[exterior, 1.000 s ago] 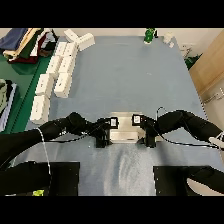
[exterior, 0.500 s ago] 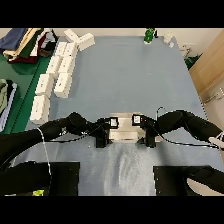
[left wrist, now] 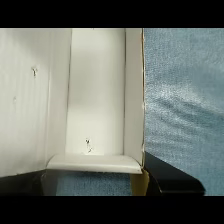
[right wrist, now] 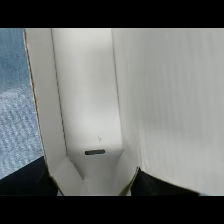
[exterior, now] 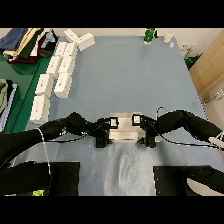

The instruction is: Fold the box.

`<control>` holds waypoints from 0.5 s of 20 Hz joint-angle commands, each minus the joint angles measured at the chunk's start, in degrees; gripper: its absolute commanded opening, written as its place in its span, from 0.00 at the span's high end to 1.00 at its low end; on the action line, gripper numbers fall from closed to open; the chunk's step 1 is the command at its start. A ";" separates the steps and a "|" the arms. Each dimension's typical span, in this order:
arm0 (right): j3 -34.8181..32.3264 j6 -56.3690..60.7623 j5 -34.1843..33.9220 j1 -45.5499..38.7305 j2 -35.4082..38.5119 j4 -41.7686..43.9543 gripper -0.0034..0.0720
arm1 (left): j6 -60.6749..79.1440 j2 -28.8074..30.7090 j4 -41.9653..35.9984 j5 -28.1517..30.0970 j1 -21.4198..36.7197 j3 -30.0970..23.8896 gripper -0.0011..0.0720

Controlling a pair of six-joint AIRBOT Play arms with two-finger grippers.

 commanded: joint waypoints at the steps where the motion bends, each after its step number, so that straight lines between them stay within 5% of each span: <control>1: 0.02 -0.02 0.02 0.02 0.00 0.02 0.26 | 0.02 0.00 0.02 -0.02 0.00 0.02 0.34; 8: 0.02 0.07 1.40 0.02 -0.39 0.68 0.24 | 0.02 0.00 0.02 -0.07 0.00 0.02 0.34; 9: 0.02 0.55 1.73 0.02 -0.42 0.57 0.00 | 0.04 0.00 0.02 0.00 0.02 0.02 0.34; 10: 0.09 1.05 1.81 0.02 -0.26 0.35 0.01 | 0.02 0.00 0.02 -0.02 0.02 0.02 0.34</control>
